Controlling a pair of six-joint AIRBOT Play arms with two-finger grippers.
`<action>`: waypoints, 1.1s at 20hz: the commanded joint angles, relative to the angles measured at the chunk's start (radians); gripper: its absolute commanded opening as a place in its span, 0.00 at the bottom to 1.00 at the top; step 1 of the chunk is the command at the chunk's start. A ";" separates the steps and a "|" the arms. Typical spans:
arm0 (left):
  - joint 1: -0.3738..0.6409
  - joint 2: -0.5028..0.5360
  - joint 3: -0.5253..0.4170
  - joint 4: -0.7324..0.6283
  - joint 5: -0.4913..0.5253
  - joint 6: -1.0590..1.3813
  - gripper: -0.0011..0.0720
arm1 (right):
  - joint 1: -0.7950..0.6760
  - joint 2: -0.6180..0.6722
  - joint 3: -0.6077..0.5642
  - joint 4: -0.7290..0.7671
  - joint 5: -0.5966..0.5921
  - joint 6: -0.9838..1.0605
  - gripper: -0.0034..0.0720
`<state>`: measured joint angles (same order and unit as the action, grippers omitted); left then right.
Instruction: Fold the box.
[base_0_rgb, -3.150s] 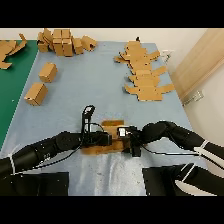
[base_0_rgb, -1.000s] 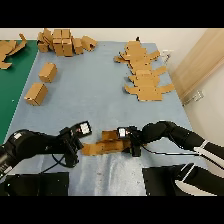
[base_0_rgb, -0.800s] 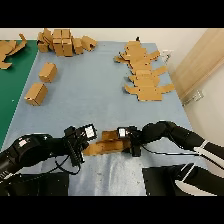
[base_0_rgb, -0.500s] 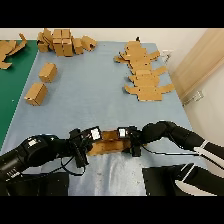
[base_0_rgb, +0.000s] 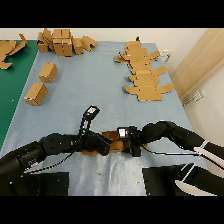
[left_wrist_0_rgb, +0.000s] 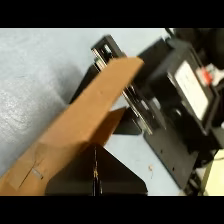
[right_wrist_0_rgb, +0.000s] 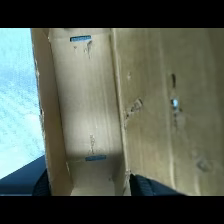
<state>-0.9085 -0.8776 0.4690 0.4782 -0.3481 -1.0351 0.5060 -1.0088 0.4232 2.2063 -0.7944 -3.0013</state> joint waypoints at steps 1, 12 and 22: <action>0.000 -0.048 0.005 -0.143 0.144 -0.010 0.03 | 0.000 0.000 -0.001 0.001 0.000 0.000 0.72; 0.002 -0.241 0.082 -0.133 0.206 0.006 0.03 | 0.000 0.000 -0.001 0.001 0.000 0.000 0.72; 0.096 -0.270 0.097 -0.132 0.115 0.029 0.03 | 0.000 0.000 -0.001 0.001 0.000 0.000 0.72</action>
<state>-0.8494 -1.1446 0.5644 0.3454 -0.1761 -1.0096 0.5064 -1.0088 0.4232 2.2066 -0.7948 -3.0013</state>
